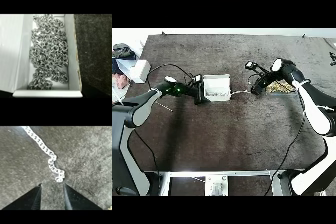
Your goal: Fold the box and place the chain.
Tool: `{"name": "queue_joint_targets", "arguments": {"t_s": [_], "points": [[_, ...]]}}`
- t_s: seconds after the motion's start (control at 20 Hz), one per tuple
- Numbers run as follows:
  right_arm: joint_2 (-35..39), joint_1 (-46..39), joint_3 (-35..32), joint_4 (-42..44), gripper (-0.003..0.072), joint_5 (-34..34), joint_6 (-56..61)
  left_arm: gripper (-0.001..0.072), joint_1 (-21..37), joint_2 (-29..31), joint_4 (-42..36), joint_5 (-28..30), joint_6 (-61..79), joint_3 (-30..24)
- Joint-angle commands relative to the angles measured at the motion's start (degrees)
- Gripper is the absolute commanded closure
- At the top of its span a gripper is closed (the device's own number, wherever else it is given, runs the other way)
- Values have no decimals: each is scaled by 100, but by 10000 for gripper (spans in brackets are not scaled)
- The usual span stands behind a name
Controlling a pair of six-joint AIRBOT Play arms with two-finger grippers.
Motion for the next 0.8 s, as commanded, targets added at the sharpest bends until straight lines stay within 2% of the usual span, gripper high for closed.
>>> {"name": "queue_joint_targets", "arguments": {"t_s": [0.0,0.3,0.35,0.4,0.5,0.55,0.65,0.75], "points": [[-212,-13,-2,0,356,-149,-85,244,0,4,2,2,0,2],[-271,-13,-2,4,373,-542,-83,243,0,4,2,2,0,2],[-282,-13,-2,15,435,-520,-81,244,0,4,2,2,0,2],[-293,-13,-2,52,448,-455,-101,244,0,4,2,0,0,2],[-278,4,-2,317,636,-52,-553,243,0,4,2,2,0,2],[-225,13,0,518,703,234,-839,244,0,4,2,2,0,2],[79,96,2,1145,703,540,-984,243,0,4,2,0,0,2],[592,267,4,1718,703,442,-1220,244,0,4,2,2,0,2]]}}
